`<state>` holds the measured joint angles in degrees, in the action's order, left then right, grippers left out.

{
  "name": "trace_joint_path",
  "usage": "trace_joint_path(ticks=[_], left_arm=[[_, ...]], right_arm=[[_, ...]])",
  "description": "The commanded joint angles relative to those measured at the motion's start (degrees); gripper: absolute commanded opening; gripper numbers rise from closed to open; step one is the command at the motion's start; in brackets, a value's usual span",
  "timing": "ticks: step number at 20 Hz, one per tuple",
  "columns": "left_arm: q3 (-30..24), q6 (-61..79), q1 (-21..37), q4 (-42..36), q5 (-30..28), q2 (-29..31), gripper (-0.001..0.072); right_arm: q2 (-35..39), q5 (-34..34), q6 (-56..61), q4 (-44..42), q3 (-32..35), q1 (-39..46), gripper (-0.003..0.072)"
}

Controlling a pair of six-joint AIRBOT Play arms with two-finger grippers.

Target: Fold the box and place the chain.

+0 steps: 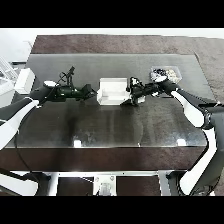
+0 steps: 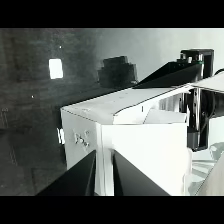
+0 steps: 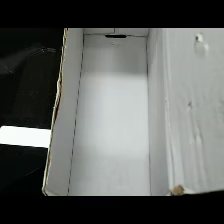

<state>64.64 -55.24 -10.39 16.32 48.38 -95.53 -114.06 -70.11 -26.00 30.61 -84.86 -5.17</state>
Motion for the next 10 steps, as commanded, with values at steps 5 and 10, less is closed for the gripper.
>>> trace_joint_path(ticks=[5,10], left_arm=[[0.13,-0.07,-1.33,0.07,-2.27,0.04,0.0319],[0.24,-2.84,-2.27,-0.02,-2.34,0.04,0.0319]], right_arm=[[0.04,-0.02,0.02,-0.02,-0.02,0.0,0.0582],[0.04,-0.02,0.02,-0.02,-0.02,0.0,0.0582]])
